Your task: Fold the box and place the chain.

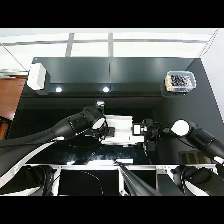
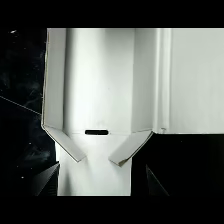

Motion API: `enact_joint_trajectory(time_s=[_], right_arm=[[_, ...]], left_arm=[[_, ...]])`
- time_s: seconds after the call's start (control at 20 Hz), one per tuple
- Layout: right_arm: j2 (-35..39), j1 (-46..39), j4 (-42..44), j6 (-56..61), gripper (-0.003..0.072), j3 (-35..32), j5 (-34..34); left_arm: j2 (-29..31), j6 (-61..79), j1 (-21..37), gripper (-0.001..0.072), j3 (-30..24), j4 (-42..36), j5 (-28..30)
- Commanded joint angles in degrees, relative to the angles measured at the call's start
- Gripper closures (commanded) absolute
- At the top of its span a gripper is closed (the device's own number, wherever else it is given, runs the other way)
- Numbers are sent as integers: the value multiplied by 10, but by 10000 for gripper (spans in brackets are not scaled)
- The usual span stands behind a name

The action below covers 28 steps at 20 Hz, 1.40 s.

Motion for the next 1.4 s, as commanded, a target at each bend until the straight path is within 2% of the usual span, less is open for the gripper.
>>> enact_joint_trajectory(time_s=[0.0, 0.1, 0.15, 0.25, 0.3, 0.75, 1.3, 1.35], right_arm=[[-7, 1, 16, -5, 51, 0, -2], [-21, 17, 24, -10, 51, 0, -4], [-24, 28, 28, -9, 85, 0, -7], [-28, 41, 37, -4, 449, 0, -16], [-28, 42, 39, -4, 511, 0, -22], [-50, 42, 159, 6, 510, 0, -56], [-57, 41, 158, 12, 504, 0, -51], [-57, 41, 158, 13, 272, 0, -52]], left_arm=[[0, -1, 0, 681, 0, 1, 4], [-1, -1, 0, 682, 0, 1, 4], [-1, -1, 0, 681, 0, 1, 4], [-1, -1, 0, 681, 0, 1, 5], [-1, -1, 0, 681, 0, 1, 8], [-1, -1, 0, 681, 0, -1, 16], [-1, 0, 0, 680, 0, -1, 16], [-1, 0, 0, 680, 0, -1, 16]])
